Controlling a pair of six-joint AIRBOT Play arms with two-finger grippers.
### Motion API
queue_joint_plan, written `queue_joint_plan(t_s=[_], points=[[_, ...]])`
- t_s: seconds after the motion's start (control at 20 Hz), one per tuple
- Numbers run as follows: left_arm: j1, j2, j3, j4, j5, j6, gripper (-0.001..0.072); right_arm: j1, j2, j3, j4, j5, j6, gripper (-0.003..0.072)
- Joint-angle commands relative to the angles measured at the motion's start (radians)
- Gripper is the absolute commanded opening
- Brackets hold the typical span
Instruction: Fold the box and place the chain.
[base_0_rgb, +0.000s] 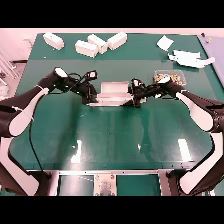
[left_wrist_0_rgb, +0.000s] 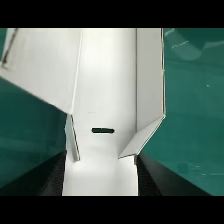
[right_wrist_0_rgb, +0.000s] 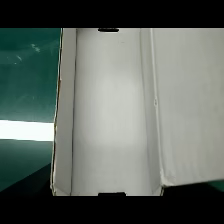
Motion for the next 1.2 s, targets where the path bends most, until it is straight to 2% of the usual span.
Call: queue_joint_plan(t_s=[0.0,0.1,0.15,0.2,0.55,0.85,0.9,1.15], points=[[-0.001,0.000,0.000,0.005,0.003,0.000,0.0466,0.000,0.000,0.000,0.000,0.000,0.000,0.0575],[-0.001,0.000,0.000,0.004,0.003,0.000,0.0467,0.000,0.000,0.000,0.000,0.000,0.000,0.0575],[-0.001,0.000,0.000,0.003,0.003,0.000,0.0380,0.000,0.000,0.000,0.000,0.000,0.000,0.0575],[-0.002,0.000,0.000,0.003,0.003,0.000,0.0351,0.000,0.000,0.000,0.000,0.000,0.000,0.0575],[-0.019,-0.021,0.000,-0.034,0.003,0.000,0.0349,0.000,0.000,0.000,0.000,0.000,0.000,0.0575],[-0.047,-0.027,0.000,-0.027,0.047,0.000,0.0345,0.000,0.000,0.000,0.000,0.000,0.000,0.0575],[-0.047,-0.027,0.000,-0.029,0.048,0.000,0.0195,0.000,0.000,0.000,0.000,0.000,0.000,0.0575],[-0.047,-0.027,0.000,-0.089,0.070,0.008,0.0180,0.000,0.000,0.000,0.000,0.000,0.000,0.0575]])
